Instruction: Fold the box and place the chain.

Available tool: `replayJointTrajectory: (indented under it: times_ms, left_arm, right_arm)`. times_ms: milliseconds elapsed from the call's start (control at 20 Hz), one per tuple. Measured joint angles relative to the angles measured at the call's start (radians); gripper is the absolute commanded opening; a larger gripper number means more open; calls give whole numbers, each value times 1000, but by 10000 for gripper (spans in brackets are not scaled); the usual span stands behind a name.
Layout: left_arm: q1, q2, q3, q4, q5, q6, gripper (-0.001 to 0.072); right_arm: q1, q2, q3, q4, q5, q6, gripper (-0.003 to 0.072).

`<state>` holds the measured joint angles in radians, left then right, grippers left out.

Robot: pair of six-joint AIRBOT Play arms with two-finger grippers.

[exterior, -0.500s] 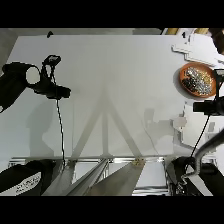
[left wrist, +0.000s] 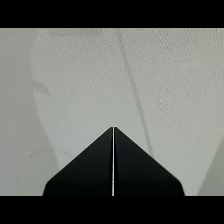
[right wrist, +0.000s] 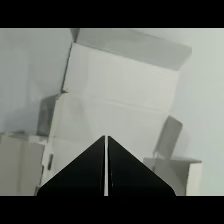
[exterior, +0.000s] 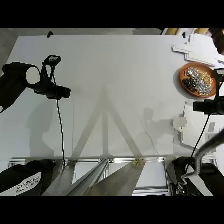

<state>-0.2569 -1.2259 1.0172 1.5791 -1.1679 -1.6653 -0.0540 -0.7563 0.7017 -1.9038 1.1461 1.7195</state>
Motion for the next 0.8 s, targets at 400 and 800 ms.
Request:
replayJointTrajectory:
  times_ms: [400,800]
  left_arm:
    - [0,0,0,0,0,0,9]
    - [0,0,0,0,0,0,9]
  right_arm:
    - [-5,-56,0,-111,-114,-14,178]
    - [-188,-303,0,-249,100,-45,528]
